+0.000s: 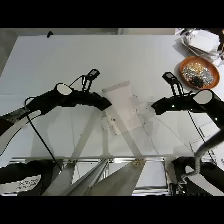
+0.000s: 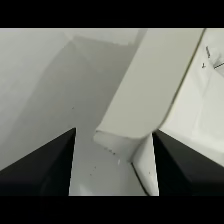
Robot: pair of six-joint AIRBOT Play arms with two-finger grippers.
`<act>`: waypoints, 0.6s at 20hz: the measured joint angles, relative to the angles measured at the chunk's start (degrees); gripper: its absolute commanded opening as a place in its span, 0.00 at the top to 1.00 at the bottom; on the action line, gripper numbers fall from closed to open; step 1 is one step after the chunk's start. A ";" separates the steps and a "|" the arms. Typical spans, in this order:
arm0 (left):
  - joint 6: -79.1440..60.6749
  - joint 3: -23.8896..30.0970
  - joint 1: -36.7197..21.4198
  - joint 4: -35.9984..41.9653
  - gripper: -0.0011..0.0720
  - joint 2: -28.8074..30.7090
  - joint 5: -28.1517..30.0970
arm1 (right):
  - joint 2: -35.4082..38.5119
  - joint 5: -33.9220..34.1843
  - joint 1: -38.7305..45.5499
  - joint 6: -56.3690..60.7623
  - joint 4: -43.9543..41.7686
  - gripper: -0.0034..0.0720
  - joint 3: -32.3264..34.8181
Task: Fold the box and place the chain.
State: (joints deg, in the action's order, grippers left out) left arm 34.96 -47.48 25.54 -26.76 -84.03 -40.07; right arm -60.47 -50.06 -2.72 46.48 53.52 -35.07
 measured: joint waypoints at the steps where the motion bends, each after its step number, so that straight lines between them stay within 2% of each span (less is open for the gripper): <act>1: -1.97 0.00 0.33 1.64 0.40 -0.76 -0.09 | 0.00 0.00 0.00 0.00 0.00 0.93 0.00; 3: -5.27 -0.02 0.96 4.04 0.54 -2.05 -0.96 | 0.00 -0.02 0.00 0.00 0.02 0.93 0.00; 7: -10.91 -0.02 1.42 6.51 0.97 -3.19 -3.67 | 0.00 0.09 0.00 -0.02 0.02 0.93 0.00; 10: -14.84 -0.02 1.53 7.10 0.97 -3.32 -5.42 | 0.00 0.04 0.00 0.00 0.02 0.92 -0.02; 12: -17.35 -0.09 1.53 7.06 0.98 -2.93 -6.03 | 0.09 -1.40 0.00 0.02 -0.02 0.80 -0.04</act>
State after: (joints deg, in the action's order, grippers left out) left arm 17.61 -47.57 27.07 -19.70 -86.96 -46.11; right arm -60.38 -51.46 -2.72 46.50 53.49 -35.11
